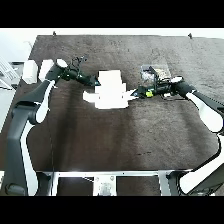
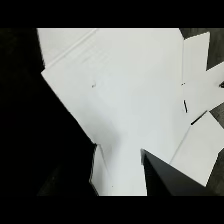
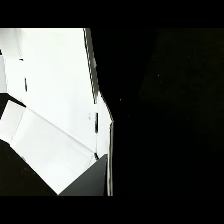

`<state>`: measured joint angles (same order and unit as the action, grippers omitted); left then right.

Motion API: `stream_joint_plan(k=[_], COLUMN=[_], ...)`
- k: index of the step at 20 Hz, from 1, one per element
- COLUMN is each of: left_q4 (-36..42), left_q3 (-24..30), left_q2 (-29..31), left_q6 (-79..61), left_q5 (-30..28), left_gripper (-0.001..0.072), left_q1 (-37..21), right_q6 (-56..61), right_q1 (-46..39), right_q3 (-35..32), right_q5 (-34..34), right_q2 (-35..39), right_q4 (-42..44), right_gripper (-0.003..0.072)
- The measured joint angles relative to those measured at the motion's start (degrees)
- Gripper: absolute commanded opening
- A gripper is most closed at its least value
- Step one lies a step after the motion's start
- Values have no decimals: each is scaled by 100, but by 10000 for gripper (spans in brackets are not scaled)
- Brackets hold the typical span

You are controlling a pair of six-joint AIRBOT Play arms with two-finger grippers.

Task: Fold the box and place the chain.

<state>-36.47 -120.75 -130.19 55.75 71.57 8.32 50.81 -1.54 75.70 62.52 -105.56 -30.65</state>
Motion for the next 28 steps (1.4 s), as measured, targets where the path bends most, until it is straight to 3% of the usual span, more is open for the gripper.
stream_joint_plan(k=[3, 17, 19, 25, 26, 28], left_q4=[251, 590, 595, 612, 619, 664], left_q3=[2, 2, 2, 2, 2, 2], left_q2=[-83, -302, -306, -306, -306, -306], left_q6=[-114, -481, -498, -566, -592, -656], left_q5=[2, -90, -98, -68, -26, 57], left_gripper=[477, 466, 385, 347, 285, 266], left_q1=[0, 129, 114, 103, 103, 103], right_q6=[-2, -7, -7, -7, -7, -7], right_q1=[0, 0, 0, 0, 0, 0], right_q3=[0, 0, 0, 0, 0, 0], right_q5=[0, 0, 0, 0, 0, 0], right_q2=[0, 0, 0, 0, 0, 0], right_q4=[0, 0, 0, 0, 0, -2], right_gripper=[7, 7, 7, 7, 8, 8])
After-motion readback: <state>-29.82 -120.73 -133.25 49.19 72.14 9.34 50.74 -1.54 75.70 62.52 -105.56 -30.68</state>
